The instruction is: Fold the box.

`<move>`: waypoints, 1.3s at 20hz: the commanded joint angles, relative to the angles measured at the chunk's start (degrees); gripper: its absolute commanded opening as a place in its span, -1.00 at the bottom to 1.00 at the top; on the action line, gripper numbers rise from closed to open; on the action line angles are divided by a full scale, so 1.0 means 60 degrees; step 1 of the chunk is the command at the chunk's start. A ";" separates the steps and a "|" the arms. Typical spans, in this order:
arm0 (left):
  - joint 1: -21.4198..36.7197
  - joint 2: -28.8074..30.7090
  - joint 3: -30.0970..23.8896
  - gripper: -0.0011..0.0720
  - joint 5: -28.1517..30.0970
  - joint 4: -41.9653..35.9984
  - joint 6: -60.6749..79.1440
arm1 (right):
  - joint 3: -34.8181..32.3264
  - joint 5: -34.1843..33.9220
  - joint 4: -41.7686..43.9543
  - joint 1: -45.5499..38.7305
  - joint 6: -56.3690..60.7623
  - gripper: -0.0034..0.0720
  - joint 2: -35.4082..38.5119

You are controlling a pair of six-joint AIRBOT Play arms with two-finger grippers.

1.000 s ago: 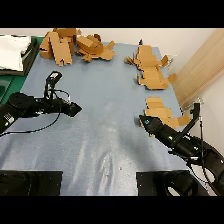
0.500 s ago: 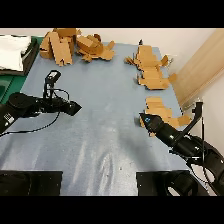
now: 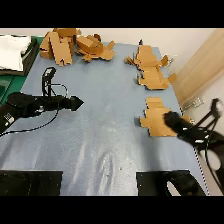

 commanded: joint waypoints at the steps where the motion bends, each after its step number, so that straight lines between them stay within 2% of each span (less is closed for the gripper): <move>1: 0.0011 -0.0004 0.0007 0.92 0.0044 -0.0098 -0.0109 | 0.1876 0.2881 -0.0911 -0.3231 -0.3140 -0.37 -0.1432; 2: 0.0011 -0.0004 0.0007 0.92 0.0047 -0.0033 -0.0109 | 0.2426 0.3005 -0.0528 -0.4186 -0.3938 -0.26 -0.2058; 4: 0.0018 -0.0004 0.0007 0.92 0.0033 -0.0033 -0.0106 | 0.3402 0.3024 0.0790 -0.6080 -0.5526 -0.21 -0.3453; 5: 0.0018 -0.0004 0.0007 0.92 0.0026 -0.0033 -0.0106 | 0.3799 0.3045 0.1712 -0.6991 -0.6288 0.17 -0.4226; 7: 0.0018 -0.0004 0.0007 0.92 0.0011 -0.0033 -0.0106 | 0.4419 0.3180 0.3657 -0.8393 -0.7548 0.22 -0.5719; 9: 0.0018 -0.0004 0.0007 0.92 0.0007 -0.0033 -0.0106 | 0.4776 0.3187 0.5264 -0.9209 -0.9067 0.27 -0.6921; 11: 0.0015 -0.0004 0.0007 0.92 -0.0029 -0.0033 -0.0106 | 0.5020 0.3217 0.5949 -0.9599 -1.0466 0.27 -0.7887; 14: 0.0015 -0.0004 0.0007 0.92 -0.0098 -0.0036 -0.0127 | 0.5136 0.3202 0.6018 -0.9803 -1.1836 0.27 -0.9092; 19: 0.0011 -0.0004 0.0007 0.92 -0.0426 -0.0076 -0.0138 | 0.5224 0.2776 0.6051 -0.9839 -1.2870 0.27 -1.0958; 26: 0.0011 -0.0004 0.0007 0.92 -0.0477 -0.0076 -0.0138 | 0.5799 0.2754 0.7260 -0.9832 -1.3774 0.27 -1.2076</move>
